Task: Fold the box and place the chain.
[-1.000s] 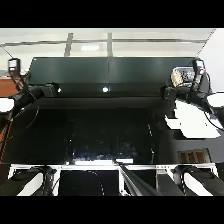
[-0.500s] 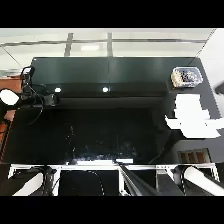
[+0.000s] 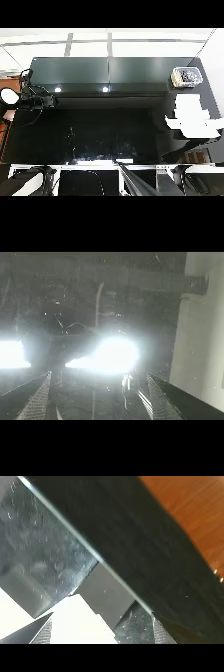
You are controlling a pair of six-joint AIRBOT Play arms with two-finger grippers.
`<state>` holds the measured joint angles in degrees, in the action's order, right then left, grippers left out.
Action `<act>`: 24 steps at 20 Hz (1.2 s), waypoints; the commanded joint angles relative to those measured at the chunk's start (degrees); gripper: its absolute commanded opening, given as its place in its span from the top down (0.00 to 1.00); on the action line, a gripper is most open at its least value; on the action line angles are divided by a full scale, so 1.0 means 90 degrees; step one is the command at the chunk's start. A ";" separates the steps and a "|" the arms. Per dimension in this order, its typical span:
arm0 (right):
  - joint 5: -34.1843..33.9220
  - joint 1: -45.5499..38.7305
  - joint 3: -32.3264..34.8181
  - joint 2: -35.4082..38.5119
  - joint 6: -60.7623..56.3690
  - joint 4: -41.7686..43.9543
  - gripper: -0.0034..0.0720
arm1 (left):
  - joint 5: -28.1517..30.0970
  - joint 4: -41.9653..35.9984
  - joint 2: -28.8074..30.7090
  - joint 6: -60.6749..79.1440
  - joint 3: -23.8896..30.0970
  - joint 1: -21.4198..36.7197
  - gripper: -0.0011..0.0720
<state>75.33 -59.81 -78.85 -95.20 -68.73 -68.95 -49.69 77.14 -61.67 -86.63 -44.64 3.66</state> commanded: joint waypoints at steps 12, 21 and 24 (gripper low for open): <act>0.1056 0.1190 0.0420 0.0976 0.1620 0.1683 0.94 | -0.0044 -0.0007 -0.0007 -0.0017 -0.0007 0.0000 0.01; -0.1207 0.3568 0.4267 0.4053 0.2917 0.4733 0.94 | -0.0124 -0.0508 -0.0007 0.0163 -0.0005 0.0000 0.01; -0.2533 0.5146 0.5603 0.4301 0.3670 0.6159 0.94 | -0.0036 -0.1838 -0.0027 0.1173 -0.0007 -0.0078 0.01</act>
